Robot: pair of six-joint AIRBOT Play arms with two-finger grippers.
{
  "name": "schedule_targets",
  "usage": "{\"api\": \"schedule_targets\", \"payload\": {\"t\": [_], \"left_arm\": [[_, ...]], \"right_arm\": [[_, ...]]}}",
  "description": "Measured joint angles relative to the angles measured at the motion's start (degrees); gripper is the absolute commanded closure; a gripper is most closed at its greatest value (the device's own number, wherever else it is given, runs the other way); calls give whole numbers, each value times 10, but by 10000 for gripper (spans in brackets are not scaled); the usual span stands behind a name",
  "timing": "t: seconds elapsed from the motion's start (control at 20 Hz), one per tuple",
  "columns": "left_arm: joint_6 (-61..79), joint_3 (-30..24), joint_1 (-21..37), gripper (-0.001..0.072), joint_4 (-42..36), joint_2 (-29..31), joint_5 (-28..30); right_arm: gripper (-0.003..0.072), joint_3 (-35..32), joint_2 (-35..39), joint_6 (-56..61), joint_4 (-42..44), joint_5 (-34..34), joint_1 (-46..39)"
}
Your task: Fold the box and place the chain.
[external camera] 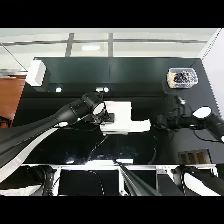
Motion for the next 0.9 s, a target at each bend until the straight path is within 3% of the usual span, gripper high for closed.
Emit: {"api": "schedule_targets", "payload": {"t": [0.25,0.3,0.4,0.45,0.8,0.85,0.9], "left_arm": [[0,0,0,684,0,0,0],[0,0,0,683,0,0,0],[0,0,0,683,0,0,0],[0,0,0,684,0,0,0],[0,0,0,683,0,0,0],[0,0,0,684,0,0,0],[0,0,0,683,0,0,0]], "right_arm": [[672,7,-57,-70,97,13,54],[608,14,-62,-78,105,17,59],[142,33,-66,-88,117,34,65],[58,45,-68,-93,122,47,68],[63,96,-72,-103,152,120,81],[79,98,-72,-102,154,123,87],[141,100,-72,-101,156,123,96]]}}
